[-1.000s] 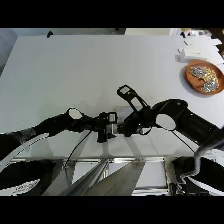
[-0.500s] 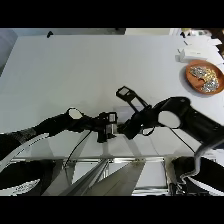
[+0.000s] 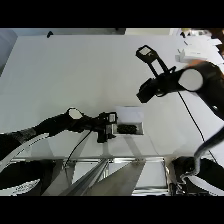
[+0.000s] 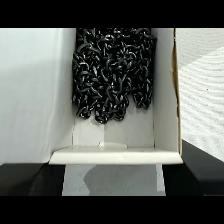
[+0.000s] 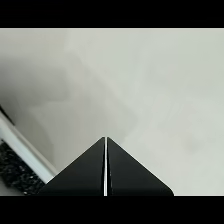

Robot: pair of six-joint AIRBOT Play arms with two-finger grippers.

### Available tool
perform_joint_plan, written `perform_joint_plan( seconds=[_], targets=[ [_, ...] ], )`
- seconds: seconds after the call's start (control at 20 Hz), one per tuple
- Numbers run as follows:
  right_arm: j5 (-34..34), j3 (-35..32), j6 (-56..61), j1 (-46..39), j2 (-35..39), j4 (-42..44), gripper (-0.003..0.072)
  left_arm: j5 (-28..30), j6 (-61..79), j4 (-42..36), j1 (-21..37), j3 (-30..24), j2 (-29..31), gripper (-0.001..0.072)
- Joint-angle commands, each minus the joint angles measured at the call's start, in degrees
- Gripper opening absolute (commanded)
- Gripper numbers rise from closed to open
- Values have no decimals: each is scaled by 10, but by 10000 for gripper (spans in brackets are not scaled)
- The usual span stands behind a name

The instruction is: Fold the box and place the chain.

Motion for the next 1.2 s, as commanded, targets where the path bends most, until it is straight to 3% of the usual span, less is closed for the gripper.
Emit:
perform_joint_plan(
  seconds=[0.0, 0.1, 0.3, 0.8, 1.15],
  targets=[
    [18, 6, -103, -18, -71, 78, 16, 0, 0, 0, 0, 0, 0, 111],
    [50, 6, -172, -2, -96, 130, 15, 0, 0, 0, 0, 0, 0, 111],
    [113, 6, -258, 47, -101, 132, 16, 0, 0, 0, 0, 0, 0, 111],
    [238, 5, -267, 149, -101, 148, 17, 0, 0, 0, 0, 0, 0, 111],
    [227, -4, -274, 135, -83, 143, 18, 0, 0, 0, 0, 0, 0, 111]
  ],
)
